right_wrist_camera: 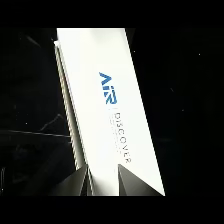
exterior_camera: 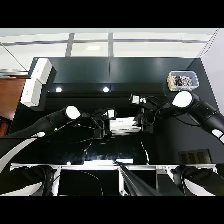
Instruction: Fold the box and place the chain.
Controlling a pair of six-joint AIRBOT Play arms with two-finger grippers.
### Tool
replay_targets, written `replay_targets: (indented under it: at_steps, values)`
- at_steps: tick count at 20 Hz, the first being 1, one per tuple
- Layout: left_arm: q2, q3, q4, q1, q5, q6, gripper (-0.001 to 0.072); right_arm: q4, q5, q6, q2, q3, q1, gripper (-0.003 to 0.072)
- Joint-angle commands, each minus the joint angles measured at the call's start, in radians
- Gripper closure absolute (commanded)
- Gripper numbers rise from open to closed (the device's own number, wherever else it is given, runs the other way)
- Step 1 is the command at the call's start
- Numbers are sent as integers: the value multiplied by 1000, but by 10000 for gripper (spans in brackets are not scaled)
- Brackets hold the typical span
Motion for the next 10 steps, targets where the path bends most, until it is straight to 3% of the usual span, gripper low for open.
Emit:
replay_targets:
  at_steps: [1, 10]
  values:
    - [-1, 0, 0, -1, -1, 0, 361, -7, -23, 1, -1, 0, 9, 483]
    - [-1, 0, 0, -1, -1, 0, 361, -8, 14, 42, -1, 0, 9, 483]
